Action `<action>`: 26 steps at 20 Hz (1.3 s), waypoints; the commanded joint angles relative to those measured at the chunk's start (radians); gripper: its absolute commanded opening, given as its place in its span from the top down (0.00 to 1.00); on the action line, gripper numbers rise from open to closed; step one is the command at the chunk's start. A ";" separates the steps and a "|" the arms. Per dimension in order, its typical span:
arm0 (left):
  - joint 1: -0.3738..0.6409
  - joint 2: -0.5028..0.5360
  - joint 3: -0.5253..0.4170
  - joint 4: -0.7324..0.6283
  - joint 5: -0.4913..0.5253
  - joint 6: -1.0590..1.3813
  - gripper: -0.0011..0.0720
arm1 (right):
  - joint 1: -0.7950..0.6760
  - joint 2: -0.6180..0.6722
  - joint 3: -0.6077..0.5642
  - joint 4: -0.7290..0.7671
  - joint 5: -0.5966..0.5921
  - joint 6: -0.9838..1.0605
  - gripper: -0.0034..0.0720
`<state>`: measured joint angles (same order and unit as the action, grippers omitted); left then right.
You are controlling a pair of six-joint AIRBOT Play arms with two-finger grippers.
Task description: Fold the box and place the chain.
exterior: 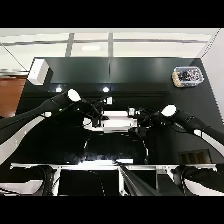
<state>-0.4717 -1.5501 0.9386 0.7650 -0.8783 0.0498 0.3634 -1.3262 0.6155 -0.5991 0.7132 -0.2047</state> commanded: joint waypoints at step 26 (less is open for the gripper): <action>0.075 0.262 -0.172 -0.439 0.264 -0.495 0.95 | 0.000 0.000 0.000 0.000 0.000 -0.002 0.39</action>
<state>-0.3958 -1.2350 0.7837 0.4969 -0.8551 -0.5205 0.3634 -1.3262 0.6155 -0.5991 0.7132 -0.2070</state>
